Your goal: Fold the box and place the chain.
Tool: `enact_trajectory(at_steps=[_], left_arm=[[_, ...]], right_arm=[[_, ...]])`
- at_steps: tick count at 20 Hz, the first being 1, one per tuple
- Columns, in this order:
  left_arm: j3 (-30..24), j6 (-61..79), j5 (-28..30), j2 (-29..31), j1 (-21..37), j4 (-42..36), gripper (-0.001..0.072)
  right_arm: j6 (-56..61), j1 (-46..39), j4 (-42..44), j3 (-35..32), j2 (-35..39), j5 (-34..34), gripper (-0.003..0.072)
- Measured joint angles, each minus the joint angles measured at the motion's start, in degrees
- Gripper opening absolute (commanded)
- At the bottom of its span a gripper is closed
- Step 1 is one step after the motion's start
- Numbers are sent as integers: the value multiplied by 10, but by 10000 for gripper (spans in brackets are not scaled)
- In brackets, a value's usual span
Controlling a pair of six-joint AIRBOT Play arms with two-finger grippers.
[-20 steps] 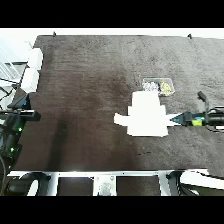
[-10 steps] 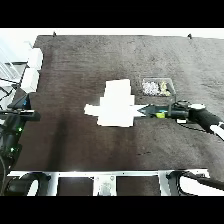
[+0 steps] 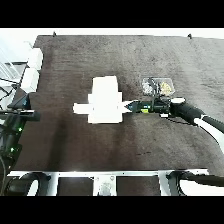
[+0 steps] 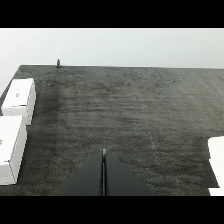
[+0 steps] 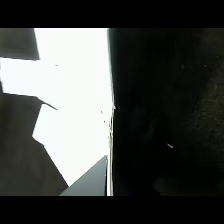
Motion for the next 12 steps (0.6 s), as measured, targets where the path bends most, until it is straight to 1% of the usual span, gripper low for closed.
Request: enact_trajectory(at_steps=[4,10,11,12], left_arm=[[0,0,-3,0,0,0,20],[0,0,-4,0,0,0,21],[0,0,-4,0,0,0,72],[0,0,-4,0,0,0,451]], right_arm=[[0,11,-11,7,-15,-14,0],[26,37,-14,2,-19,-61,0],[32,43,-12,0,-19,-70,0],[38,49,-11,-2,-17,-77,0]])
